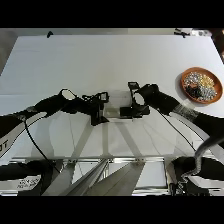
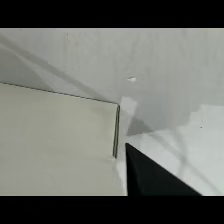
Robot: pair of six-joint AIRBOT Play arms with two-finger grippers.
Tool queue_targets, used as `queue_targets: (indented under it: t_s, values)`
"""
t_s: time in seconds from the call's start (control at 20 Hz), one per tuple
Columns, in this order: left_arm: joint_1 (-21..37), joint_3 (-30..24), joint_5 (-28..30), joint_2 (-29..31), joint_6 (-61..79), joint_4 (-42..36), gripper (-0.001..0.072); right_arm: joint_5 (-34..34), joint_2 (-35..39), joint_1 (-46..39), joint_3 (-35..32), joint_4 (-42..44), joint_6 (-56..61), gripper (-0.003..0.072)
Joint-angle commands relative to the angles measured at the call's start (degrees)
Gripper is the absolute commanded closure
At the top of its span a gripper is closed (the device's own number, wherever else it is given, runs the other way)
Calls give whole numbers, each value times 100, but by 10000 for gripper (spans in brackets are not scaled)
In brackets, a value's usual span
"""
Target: Fold the box and place the chain.
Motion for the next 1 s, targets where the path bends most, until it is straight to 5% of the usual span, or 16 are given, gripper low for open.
queue_targets:
  t_s: [0.0, 0.1, 0.45, 0.5, 0.55, 0.6, 0.95]
  values:
    - [7, 2, -7, 4, 7, 7, 326, 22, -31, 4, 15, -15, 42, 604]
    - [7, 2, -7, 4, 7, 7, 326, 52, -39, 4, 15, 11, 42, 654]
    - [7, 2, -7, 4, 7, 7, 326, 98, -103, 15, 15, 20, 186, 645]
    - [7, 2, -7, 4, 7, 7, 326, 70, -103, 15, 15, 42, 186, 511]
    - [7, 2, -4, 4, 7, 7, 326, 35, -103, 15, 15, 70, 186, 299]
    - [7, 4, -7, 4, 9, 7, 326, -28, -103, 15, 15, 109, 188, 229]
    - [7, 2, -4, 4, 7, 7, 326, -175, -162, 15, 13, 127, 188, 468]
